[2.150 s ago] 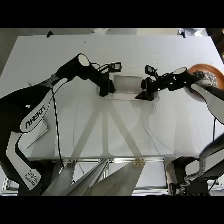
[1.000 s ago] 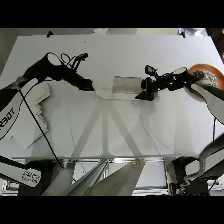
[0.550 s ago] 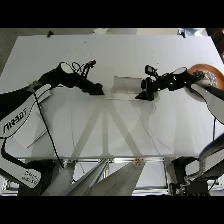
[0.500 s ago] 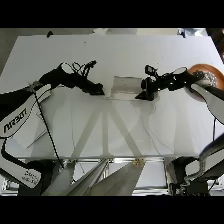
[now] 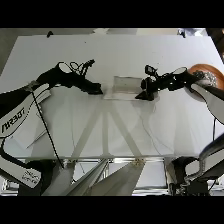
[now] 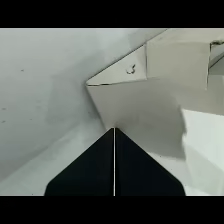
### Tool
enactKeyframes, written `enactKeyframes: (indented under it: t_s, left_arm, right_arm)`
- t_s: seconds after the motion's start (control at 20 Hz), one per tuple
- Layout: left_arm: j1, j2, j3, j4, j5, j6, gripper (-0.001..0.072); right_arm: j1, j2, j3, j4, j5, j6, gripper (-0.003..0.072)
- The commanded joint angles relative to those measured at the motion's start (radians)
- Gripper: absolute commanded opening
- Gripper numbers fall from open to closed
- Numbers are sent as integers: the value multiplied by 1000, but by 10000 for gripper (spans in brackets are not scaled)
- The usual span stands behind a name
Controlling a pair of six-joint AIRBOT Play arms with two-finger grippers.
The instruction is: Fold the box and place the chain.
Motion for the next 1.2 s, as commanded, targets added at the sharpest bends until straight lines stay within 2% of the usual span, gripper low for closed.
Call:
enactKeyframes:
  t_s: [0.0, 0.35, 0.6, 0.75, 0.9, 1.15]
  left_arm:
    - [27, 9, 0, 36, -6, 2, 7]
    - [4, -2, -19, 40, 19, -1, 6]
    - [-27, -18, -19, -69, 55, 26, 6]
    - [-39, -18, -19, -76, 58, 33, 7]
    - [-27, -13, -19, -71, 31, 48, 7]
    - [35, 29, -19, -5, 43, 30, 6]
  right_arm:
    - [0, -1, 0, 0, 0, 0, 497]
    - [0, -1, 0, 0, 0, 0, 497]
    - [0, -1, 0, 0, 0, 0, 497]
    - [0, -1, 0, 0, 0, 0, 497]
    - [0, -1, 0, 0, 0, 0, 497]
    - [0, -1, 0, 0, 0, 0, 497]
